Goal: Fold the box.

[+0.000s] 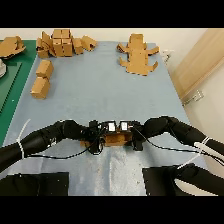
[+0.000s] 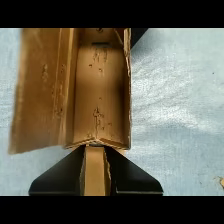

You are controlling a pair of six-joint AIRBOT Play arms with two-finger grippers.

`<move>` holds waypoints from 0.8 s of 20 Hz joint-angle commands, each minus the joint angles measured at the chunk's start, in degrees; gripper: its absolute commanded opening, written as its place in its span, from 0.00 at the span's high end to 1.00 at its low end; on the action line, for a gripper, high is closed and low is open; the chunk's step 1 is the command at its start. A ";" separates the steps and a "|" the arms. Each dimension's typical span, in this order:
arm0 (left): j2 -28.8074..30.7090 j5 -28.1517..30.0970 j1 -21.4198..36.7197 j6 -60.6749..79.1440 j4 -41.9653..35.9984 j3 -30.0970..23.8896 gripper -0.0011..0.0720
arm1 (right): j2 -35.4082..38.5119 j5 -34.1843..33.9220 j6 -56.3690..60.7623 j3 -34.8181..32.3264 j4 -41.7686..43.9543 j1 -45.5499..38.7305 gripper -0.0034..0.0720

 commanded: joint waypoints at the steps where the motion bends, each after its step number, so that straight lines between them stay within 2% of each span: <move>1: -0.04 1.20 -0.42 -0.04 -0.68 -0.02 0.76 | 0.02 -0.07 -0.11 0.04 0.09 -0.02 0.26; 5: -0.07 1.84 -0.42 -0.04 -1.25 -0.02 0.76 | 0.02 -0.09 -0.09 0.04 0.09 -0.02 0.26; 8: -0.07 1.79 -0.42 -0.02 -1.84 -0.02 0.70 | 0.02 -0.09 -0.11 0.04 0.09 -0.02 0.26; 9: -0.09 1.86 -0.42 0.00 -1.99 -0.02 0.36 | 0.02 -0.09 -0.11 0.04 0.09 -0.02 0.26; 10: -0.17 1.92 -0.39 -0.02 -2.84 -0.02 0.16 | 0.02 -0.09 -0.11 0.04 0.07 -0.02 0.26; 16: -0.22 1.88 -0.42 -0.02 -4.44 -0.02 0.17 | 0.02 -0.09 -0.11 0.04 0.07 -0.02 0.26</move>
